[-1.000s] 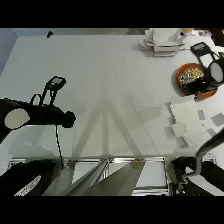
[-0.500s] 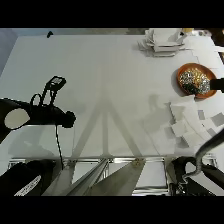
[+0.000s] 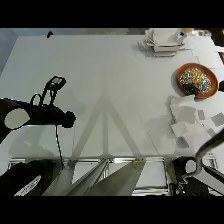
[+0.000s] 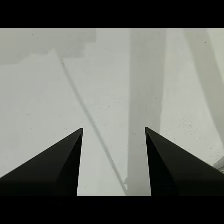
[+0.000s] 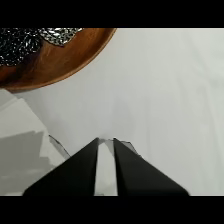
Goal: Fold the box and place the chain.
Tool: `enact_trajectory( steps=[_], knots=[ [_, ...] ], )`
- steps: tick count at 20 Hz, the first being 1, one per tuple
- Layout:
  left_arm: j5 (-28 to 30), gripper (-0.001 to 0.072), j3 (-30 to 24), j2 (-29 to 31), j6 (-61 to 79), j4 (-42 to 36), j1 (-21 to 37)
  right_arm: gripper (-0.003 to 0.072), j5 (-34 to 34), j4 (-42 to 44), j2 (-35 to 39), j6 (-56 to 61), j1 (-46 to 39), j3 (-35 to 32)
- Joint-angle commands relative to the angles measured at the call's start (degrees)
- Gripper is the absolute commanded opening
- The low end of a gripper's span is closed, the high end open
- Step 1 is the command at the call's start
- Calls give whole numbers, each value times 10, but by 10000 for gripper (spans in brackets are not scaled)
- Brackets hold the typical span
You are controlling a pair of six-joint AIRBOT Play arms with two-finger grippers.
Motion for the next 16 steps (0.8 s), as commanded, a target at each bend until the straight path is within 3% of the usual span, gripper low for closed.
enact_trajectory(
  steps=[1, 2, 3, 8, 10, 12, 13, 14, 15, 16],
  knots=[
    [0, 431, 0, 1, 0, 0, 0, 382, 8, 6, -34, -24, -23, 0],
    [0, 431, 0, 1, 0, 0, 0, 526, 8, 6, -43, -24, -24, 0],
    [0, 431, 0, 1, 0, 0, 0, 556, 8, 6, -52, -28, -25, 0],
    [0, 431, 0, 0, 0, 0, 0, 553, 2, -2, -77, -64, -25, 0],
    [0, 431, 0, 1, 0, 0, 0, 480, 2, -12, -84, -67, -25, 0],
    [0, 431, 0, 1, 0, 0, 0, 263, 3, -15, -94, -67, -26, 0],
    [0, 431, 0, 1, 0, 0, 0, 258, 5, -16, -100, -67, -29, 0],
    [0, 431, 0, 1, 0, 0, 0, 312, 7, -22, -107, -67, -31, 0],
    [0, 431, 0, 1, 0, 0, 0, 459, 11, -30, -114, -67, -34, 0],
    [0, 431, 0, 1, 0, 0, 0, 523, 17, -45, -119, -67, -39, 0]
  ],
)
